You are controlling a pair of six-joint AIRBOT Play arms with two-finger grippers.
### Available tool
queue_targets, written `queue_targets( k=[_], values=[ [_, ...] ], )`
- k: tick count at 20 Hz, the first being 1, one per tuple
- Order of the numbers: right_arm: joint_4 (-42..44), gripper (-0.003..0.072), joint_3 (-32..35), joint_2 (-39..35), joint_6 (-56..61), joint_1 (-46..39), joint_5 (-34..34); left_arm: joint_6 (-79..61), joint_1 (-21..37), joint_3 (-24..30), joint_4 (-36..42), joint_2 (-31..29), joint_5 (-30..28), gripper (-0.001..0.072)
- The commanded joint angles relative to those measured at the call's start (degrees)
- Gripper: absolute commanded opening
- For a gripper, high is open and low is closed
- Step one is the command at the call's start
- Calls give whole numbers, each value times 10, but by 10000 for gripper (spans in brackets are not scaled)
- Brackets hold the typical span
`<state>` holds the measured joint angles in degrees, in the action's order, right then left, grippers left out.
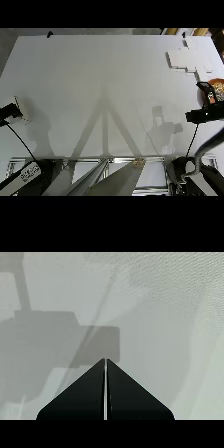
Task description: Fold the box and place the chain.
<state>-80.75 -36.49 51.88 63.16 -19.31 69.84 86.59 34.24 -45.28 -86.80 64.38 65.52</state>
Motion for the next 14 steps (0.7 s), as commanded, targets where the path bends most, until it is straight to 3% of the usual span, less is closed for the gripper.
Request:
queue_targets(
  k=[1, 4, 8, 11, 14],
  values=[
    [0, 23, 0, 0, 0, 0, 0, -2, 0, 0, 24, -37, -3, 698],
    [0, 23, 0, 0, 0, 0, 0, -2, -10, 0, 41, -124, -19, 697],
    [0, 23, 0, 0, 0, 0, 0, -2, -83, 0, 34, -262, -15, 697],
    [0, 23, 0, 0, 0, 0, 0, -2, -133, 0, 35, -337, 46, 697],
    [0, 23, 0, 0, 0, 0, 0, -2, -162, 0, 35, -373, 127, 697]
  ],
)
